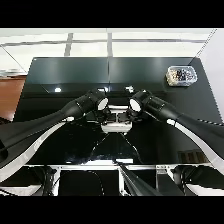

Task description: Fold the box and place the chain.

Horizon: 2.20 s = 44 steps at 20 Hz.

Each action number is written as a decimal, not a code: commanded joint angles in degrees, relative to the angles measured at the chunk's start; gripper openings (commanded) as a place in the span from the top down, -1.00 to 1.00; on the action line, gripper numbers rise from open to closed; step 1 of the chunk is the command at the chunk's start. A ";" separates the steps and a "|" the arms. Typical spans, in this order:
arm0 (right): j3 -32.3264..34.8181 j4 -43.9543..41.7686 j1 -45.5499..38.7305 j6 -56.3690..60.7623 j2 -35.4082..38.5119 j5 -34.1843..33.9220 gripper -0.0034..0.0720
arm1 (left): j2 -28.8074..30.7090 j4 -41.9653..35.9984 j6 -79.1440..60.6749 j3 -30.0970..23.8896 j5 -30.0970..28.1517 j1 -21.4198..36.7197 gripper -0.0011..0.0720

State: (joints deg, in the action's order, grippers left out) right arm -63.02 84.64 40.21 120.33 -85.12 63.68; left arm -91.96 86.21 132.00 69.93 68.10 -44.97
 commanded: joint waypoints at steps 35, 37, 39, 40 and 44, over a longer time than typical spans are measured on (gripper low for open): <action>-3.78 35.89 -8.72 -4.57 22.86 10.25 -0.09 | -0.04 0.07 0.02 0.00 0.11 0.00 0.90; -1.84 42.18 -16.13 -4.61 22.27 -2.34 -0.17 | -0.04 0.07 0.02 0.00 0.13 0.02 0.90; -1.18 34.62 -26.05 -4.59 19.08 -14.49 -0.93 | -0.04 0.04 0.02 0.00 0.13 0.00 0.90; -1.22 28.61 -30.99 -4.55 16.20 -19.80 -0.93 | -0.04 0.04 0.02 0.00 0.13 0.00 0.90; -12.41 8.70 -44.15 -4.57 -1.16 -24.06 -0.93 | -0.04 0.07 0.02 0.00 0.79 0.00 0.90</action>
State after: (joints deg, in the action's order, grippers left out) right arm -68.93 105.30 5.06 115.85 -76.40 45.56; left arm -91.96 86.26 132.03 69.93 68.29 -44.97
